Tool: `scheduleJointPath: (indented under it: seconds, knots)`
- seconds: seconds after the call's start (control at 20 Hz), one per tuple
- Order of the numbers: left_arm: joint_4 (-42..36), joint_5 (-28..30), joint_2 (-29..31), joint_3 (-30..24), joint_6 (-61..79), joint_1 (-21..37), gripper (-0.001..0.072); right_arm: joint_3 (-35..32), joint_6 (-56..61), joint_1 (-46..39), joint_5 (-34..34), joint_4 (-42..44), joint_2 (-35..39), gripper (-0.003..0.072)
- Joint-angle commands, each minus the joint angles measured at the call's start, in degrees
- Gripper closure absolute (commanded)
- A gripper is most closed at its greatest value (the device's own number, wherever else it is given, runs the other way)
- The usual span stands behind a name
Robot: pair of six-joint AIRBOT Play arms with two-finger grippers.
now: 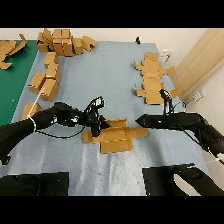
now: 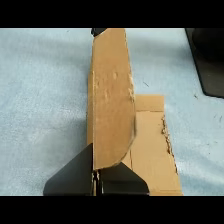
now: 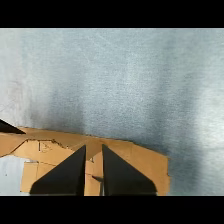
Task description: Fold the box.
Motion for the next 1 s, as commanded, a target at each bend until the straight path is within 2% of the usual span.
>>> scheduleJointPath:
  seconds: [0.0, 0.35, 0.4, 0.45, 0.5, 0.65, 0.8, 0.95]
  knots:
    - [-0.3, -0.6, 0.1, 0.1, -0.6, 0.2, 0.0697, 0.0, 0.0, 0.0, 0.0, -0.6, 0.1, 0.0527]
    - [-0.3, -0.1, 0.0, 0.1, -1.0, 0.2, 0.0696, 0.0, 0.0, 0.0, 0.0, -1.2, -1.3, 0.0527]
    - [-0.2, -0.1, 0.0, 0.1, -1.2, 0.2, 0.0696, 0.0, -0.2, 0.0, 0.0, -1.8, -1.6, 0.0552]
    - [-0.2, -0.1, 0.0, 0.1, -1.2, 0.2, 0.0696, 0.1, -1.7, 0.0, 0.0, -2.2, -1.8, 0.0653]
    - [-0.2, -0.2, 0.0, 0.1, -1.2, 0.2, 0.0696, 0.1, -4.2, 0.0, 0.3, -2.4, -1.8, 0.0683]
    - [-0.2, -0.2, 0.0, 0.1, -1.2, 0.2, 0.0696, 0.7, -11.3, 0.4, 1.2, -3.0, -1.6, 0.0684]
    - [-0.2, -0.2, 0.0, 0.1, -1.2, 0.2, 0.0696, 1.1, -13.7, 5.4, -0.8, -7.1, 1.8, 0.0685]
    - [-0.2, -0.2, 0.0, 0.1, -1.2, 0.2, 0.0696, -0.4, -11.1, 15.0, -3.5, -13.9, 8.3, 0.0686]
